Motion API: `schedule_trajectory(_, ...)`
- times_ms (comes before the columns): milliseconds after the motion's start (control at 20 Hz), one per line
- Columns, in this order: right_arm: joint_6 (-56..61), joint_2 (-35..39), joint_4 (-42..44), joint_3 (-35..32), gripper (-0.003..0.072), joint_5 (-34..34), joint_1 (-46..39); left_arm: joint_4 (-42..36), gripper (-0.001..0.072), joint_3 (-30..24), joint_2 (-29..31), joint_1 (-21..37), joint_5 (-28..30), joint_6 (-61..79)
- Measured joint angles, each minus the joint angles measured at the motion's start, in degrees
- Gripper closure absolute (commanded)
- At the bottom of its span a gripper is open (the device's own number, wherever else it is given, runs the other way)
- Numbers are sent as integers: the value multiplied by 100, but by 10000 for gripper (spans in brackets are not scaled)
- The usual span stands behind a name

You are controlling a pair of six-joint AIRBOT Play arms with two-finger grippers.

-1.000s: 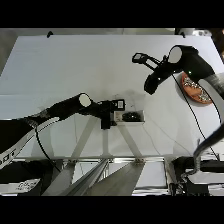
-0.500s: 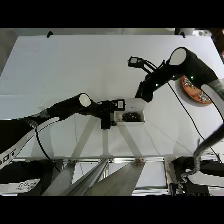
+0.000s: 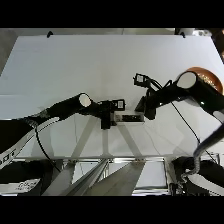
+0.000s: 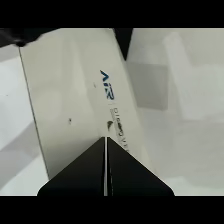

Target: Fold the box and place the chain.

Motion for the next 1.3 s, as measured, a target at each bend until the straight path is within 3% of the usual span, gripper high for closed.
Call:
schedule_trajectory(250,-256,715,315,-754,650,-398,0,-2,318,0,0,0,0,0)
schedule_trajectory(300,-278,815,350,-870,577,-466,0,-2,318,0,0,0,0,0)
schedule_trajectory(350,-295,892,369,-964,557,-516,0,0,318,0,0,0,0,0)
schedule_trajectory(450,-317,1005,413,-1121,407,-605,0,0,318,0,0,0,0,0)
schedule_trajectory(550,-337,1067,428,-1217,337,-695,0,-2,318,0,0,0,0,0)
schedule_trajectory(650,-345,1099,444,-1272,330,-741,0,-2,318,0,0,0,0,0)
schedule_trajectory(750,-372,1121,448,-1298,196,-761,0,-2,318,0,0,0,0,0)
schedule_trajectory(850,-455,1145,448,-1314,148,-761,0,-2,318,0,0,0,0,0)
schedule_trajectory(1000,-699,1272,411,-1325,154,-719,0,-2,318,0,0,0,0,0)
schedule_trajectory(1100,-826,1429,291,-1353,267,-809,0,-2,318,0,0,0,0,0)
schedule_trajectory(1150,-872,1523,229,-1379,284,-911,0,-2,318,0,0,0,0,-2)
schedule_trajectory(1300,-1062,1698,111,-1471,284,-1110,0,-2,318,0,0,0,0,-2)
